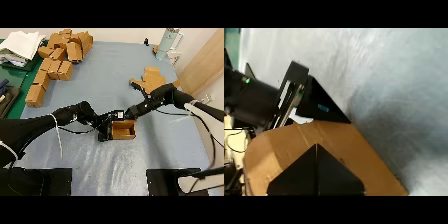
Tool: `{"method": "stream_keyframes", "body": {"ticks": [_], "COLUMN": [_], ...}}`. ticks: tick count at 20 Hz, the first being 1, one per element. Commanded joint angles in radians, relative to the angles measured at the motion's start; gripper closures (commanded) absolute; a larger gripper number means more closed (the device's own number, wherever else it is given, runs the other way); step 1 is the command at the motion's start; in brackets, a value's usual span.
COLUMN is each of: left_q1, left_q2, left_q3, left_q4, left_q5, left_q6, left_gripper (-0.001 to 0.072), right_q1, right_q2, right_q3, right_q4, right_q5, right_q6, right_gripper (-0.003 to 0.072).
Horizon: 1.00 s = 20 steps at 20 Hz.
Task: Fold the box.
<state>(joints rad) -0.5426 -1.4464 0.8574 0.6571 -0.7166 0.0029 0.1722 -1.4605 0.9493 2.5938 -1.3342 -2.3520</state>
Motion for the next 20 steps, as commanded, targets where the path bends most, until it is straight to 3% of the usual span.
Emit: {"method": "stream_keyframes", "body": {"ticks": [1, 4, 11, 18, 19, 20], "left_q1": [0.000, 0.000, 0.000, 0.000, 0.000, 0.000], "left_q2": [0.000, 0.000, 0.000, 0.000, 0.000, 0.000], "left_q3": [0.000, 0.000, 0.000, 0.000, 0.000, 0.000], "left_q4": [0.000, 0.000, 0.000, 0.000, 0.000, 0.000], "left_q5": [0.001, 0.001, 0.000, 0.000, 0.000, 0.000], "left_q6": [0.000, 0.000, 0.000, 0.000, 0.000, 0.000], "left_gripper": [0.0295, 0.0296, 0.0295, 0.0295, 0.0296, 0.0296], "right_q1": [0.055, 0.129, 0.357, 0.493, 0.503, 0.510], "right_q2": [0.186, 0.304, 0.446, 0.613, 0.629, 0.637], "right_q3": [-0.152, -0.216, -0.311, -0.410, -0.436, -0.460], "right_q4": [-0.045, -0.135, -0.401, -0.621, -0.638, -0.649], "right_q5": [0.181, 0.293, 0.544, 0.705, 0.725, 0.740], "right_q6": [-0.074, -0.077, -0.073, -0.097, -0.118, -0.148], "right_gripper": [0.0684, 0.0683, 0.0683, 0.0681, 0.0665, 0.0546]}}
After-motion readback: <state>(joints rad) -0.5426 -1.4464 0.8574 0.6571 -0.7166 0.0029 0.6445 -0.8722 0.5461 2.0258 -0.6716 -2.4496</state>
